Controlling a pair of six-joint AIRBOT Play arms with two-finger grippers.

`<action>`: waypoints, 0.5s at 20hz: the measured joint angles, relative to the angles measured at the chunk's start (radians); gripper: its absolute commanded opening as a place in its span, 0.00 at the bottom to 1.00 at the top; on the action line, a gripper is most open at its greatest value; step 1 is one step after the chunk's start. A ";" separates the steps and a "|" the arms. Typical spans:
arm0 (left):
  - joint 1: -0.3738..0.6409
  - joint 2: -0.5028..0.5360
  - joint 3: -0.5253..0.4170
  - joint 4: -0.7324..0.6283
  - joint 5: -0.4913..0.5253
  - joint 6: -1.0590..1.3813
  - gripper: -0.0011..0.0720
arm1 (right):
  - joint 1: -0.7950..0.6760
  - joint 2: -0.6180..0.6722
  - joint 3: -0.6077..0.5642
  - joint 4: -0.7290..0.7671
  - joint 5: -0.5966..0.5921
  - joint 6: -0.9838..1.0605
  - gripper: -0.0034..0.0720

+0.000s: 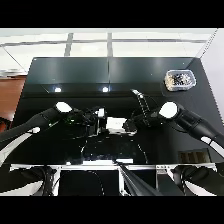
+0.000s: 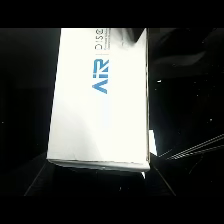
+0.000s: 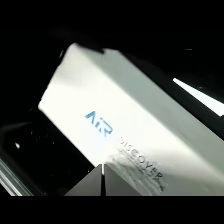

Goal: Fold the box and place the chain.

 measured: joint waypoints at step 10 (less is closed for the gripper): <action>0.000 0.005 0.000 0.003 0.004 -0.020 0.99 | -0.045 0.032 -0.042 0.039 -0.036 0.039 0.06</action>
